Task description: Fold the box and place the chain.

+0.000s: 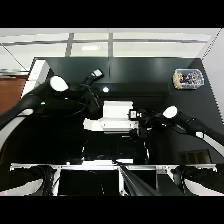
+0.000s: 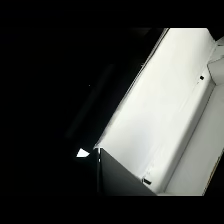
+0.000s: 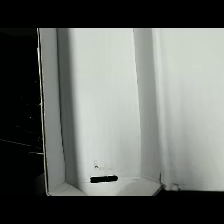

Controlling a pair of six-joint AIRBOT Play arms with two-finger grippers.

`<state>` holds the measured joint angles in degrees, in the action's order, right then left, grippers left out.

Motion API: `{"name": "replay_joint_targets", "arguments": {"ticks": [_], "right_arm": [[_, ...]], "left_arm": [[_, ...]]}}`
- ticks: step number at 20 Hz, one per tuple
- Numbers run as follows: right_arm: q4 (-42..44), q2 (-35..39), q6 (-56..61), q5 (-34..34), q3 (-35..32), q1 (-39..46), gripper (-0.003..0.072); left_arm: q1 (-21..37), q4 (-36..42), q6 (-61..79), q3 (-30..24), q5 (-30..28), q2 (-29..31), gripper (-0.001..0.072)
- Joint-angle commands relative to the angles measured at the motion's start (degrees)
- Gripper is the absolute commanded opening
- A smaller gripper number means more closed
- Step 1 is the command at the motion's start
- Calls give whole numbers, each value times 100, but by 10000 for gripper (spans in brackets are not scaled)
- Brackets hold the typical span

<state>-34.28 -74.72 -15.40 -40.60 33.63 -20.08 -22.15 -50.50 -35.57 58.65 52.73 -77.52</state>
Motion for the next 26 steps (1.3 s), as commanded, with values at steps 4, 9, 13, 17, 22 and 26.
{"name": "replay_joint_targets", "arguments": {"ticks": [4, 9, 13, 17, 22, 26], "right_arm": [[-4, -2, -4, -9, 2, -4, 202], [-4, -2, -4, -9, 2, -4, 202], [-4, -2, -4, -9, 2, -4, 202], [-4, -2, -4, -9, 2, -4, 203], [-4, -2, -4, -9, 2, -4, 203], [-4, -2, -4, -9, 2, -4, 203]], "left_arm": [[490, 455, 1572, -866, 914, 901, 26], [181, 404, 3517, -1554, -68, 605, 713], [-177, 426, 3860, -1563, -306, 273, 702], [-420, 721, 3659, -1563, -284, 125, 520], [-420, 927, 3661, -1563, -345, 120, 218], [-428, 1596, 3665, -1574, -391, 2, 217]]}}
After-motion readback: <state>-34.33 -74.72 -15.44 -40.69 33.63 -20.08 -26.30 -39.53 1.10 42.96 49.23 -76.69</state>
